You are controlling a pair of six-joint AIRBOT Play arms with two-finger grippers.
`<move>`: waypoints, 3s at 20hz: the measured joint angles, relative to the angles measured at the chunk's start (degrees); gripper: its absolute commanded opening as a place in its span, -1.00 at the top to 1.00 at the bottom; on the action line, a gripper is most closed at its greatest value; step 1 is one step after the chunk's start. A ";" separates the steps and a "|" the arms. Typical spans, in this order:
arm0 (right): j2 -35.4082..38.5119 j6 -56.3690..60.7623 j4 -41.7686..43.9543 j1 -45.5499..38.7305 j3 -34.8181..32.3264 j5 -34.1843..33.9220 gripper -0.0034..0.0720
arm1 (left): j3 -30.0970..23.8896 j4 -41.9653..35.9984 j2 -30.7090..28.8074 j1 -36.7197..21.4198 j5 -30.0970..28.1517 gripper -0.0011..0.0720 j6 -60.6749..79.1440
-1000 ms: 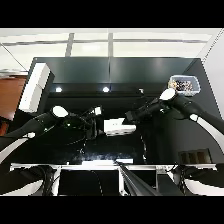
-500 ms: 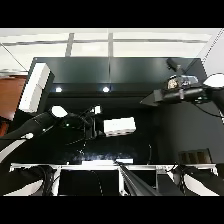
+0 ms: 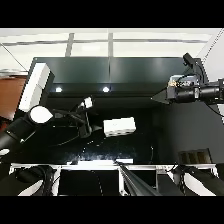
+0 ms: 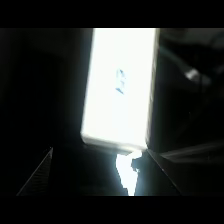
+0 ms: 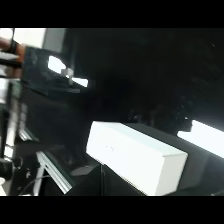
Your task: Fold the box and place the chain.
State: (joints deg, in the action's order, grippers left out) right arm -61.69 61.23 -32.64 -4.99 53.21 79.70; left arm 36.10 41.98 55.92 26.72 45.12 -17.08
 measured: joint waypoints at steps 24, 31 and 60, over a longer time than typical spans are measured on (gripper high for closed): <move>0.15 2.10 -2.10 -0.26 0.00 -0.15 0.84 | 13.53 -3.56 22.49 13.29 -5.38 -0.97 3.69; 0.15 2.93 -4.02 -0.26 0.00 -0.17 0.84 | 13.55 -4.33 23.23 13.35 -4.15 -0.97 3.78; 0.15 3.30 -4.94 -0.26 0.00 -0.42 0.84 | 13.57 18.80 21.81 14.36 0.50 -0.12 -20.39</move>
State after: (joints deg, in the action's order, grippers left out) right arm -61.54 64.53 -37.58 -5.26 53.21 79.29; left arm 49.67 60.77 77.73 41.08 45.63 -37.47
